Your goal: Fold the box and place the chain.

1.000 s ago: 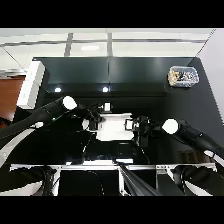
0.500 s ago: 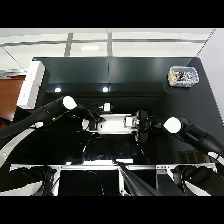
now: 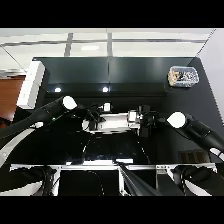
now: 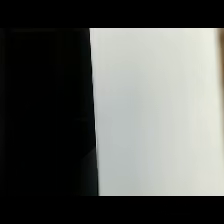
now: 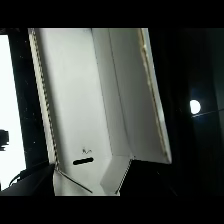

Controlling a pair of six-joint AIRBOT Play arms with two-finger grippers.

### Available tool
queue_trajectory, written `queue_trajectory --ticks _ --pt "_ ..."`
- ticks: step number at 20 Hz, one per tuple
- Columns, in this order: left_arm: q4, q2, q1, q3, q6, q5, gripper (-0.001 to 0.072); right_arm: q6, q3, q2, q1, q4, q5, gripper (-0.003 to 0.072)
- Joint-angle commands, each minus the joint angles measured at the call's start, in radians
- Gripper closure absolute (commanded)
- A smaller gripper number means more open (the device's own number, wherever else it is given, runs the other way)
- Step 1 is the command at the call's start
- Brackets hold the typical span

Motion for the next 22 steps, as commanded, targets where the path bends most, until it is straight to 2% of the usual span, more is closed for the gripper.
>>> queue_trajectory --ticks 1,9,22 --pt "0.000 -0.001 0.000 -0.001 0.001 0.000 0.0681 -0.118 0.002 -0.034 -0.007 0.114 0.000 -0.0025" --pt "0.000 -0.001 0.000 -0.001 0.000 0.000 0.0682 -0.310 0.002 -0.192 -0.026 0.251 0.074 -0.0025" --pt "0.000 -0.001 0.000 -0.001 0.000 0.000 0.0681 -0.316 0.002 -0.237 -0.040 0.301 0.073 -0.0024"
